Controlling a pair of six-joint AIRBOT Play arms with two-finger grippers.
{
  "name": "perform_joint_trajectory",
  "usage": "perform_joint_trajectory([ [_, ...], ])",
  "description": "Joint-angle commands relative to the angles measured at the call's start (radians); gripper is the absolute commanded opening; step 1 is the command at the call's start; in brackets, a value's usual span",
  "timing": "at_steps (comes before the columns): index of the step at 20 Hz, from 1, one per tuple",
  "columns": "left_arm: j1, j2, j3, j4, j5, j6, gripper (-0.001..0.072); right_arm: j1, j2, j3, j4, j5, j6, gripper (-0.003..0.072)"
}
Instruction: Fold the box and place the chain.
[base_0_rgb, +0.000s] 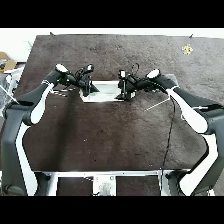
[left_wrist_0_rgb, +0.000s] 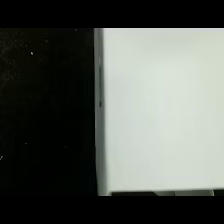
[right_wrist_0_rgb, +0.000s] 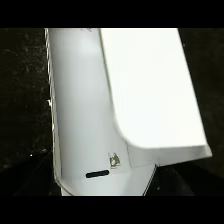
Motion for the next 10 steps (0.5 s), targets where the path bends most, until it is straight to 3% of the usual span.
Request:
perform_joint_trajectory([
  [1,0.0,-0.001,0.0,0.0,0.0,0.0,0.0011,-0.012,-0.074,0.076,0.024,0.112,0.024,0.0674],
  [5,0.0,-0.001,0.0,0.0,0.0,0.0,0.0011,-0.014,-0.135,0.137,0.039,0.188,0.032,0.0674],
  [10,0.0,-0.001,0.0,0.0,0.0,0.0,0.0011,-0.014,-0.156,0.147,0.039,0.183,0.031,0.0673],
])
